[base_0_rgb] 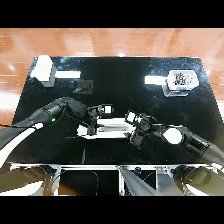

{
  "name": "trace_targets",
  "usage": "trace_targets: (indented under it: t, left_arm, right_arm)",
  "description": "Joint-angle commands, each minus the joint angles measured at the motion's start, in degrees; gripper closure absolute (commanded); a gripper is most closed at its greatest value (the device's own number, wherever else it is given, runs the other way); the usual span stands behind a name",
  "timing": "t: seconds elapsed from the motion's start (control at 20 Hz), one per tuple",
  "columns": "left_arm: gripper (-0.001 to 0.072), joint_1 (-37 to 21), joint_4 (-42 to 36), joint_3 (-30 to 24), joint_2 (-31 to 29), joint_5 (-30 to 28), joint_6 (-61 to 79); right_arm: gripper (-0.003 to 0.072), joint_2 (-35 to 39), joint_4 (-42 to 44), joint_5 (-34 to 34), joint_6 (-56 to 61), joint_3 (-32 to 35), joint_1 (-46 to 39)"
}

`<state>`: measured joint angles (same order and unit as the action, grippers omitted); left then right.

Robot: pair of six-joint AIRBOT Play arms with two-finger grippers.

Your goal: Fold the box and place the chain.

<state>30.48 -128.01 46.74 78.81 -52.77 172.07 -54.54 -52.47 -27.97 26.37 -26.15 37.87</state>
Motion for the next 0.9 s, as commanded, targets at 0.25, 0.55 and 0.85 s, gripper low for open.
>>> trace_targets:
  t: [0.25,0.55,0.85]
  left_arm:
    - [0.0689,-0.02,0.0,0.02,0.02,-0.04,0.0]
    - [0.069,-0.02,0.0,0.02,0.02,-0.02,0.0]
    - [0.069,-0.02,0.0,0.02,0.02,-0.26,0.0]
  right_arm:
    - [-0.0027,1.53,-0.02,0.02,0.0,-0.02,0.02]
    - [-0.0027,0.48,0.46,3.23,-0.02,-0.02,-0.02]
    - [-0.0026,-3.89,9.86,-0.2,-10.82,-0.02,-0.04]
